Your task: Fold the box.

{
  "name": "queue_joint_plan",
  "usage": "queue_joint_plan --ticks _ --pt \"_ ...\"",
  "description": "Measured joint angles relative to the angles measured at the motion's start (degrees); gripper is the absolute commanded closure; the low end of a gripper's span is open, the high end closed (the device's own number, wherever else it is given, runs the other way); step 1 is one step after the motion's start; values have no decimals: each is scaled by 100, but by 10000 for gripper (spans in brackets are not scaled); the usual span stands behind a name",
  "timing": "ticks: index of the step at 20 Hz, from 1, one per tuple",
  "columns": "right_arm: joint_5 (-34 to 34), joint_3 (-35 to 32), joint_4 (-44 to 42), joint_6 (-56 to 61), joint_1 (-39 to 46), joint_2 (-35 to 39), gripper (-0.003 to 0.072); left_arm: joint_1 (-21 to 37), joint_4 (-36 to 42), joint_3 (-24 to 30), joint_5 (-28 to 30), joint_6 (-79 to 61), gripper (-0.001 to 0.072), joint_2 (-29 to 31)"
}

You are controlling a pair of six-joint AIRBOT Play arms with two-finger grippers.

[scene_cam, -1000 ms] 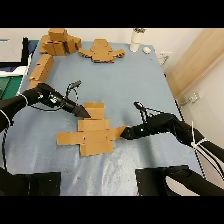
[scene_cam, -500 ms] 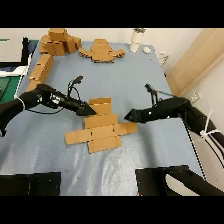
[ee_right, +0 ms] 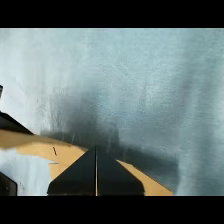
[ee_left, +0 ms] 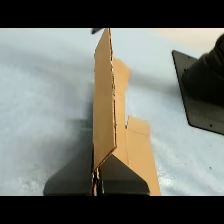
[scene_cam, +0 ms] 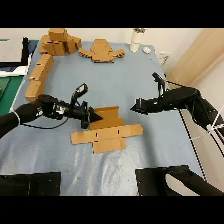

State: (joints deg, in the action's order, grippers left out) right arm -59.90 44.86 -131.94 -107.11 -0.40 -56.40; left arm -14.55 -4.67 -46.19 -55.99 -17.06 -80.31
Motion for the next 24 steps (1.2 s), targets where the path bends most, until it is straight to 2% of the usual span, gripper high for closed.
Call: queue_joint_plan --ticks 6,12,24 --pt "289 22 -4 15 -9 0 682 -483 129 479 498 -745 696 402" --pt "415 22 -59 15 -7 0 682 -564 297 793 754 -1224 694 350" --pt "651 20 -44 -33 -369 -2 683 -581 240 850 535 -1294 692 295"
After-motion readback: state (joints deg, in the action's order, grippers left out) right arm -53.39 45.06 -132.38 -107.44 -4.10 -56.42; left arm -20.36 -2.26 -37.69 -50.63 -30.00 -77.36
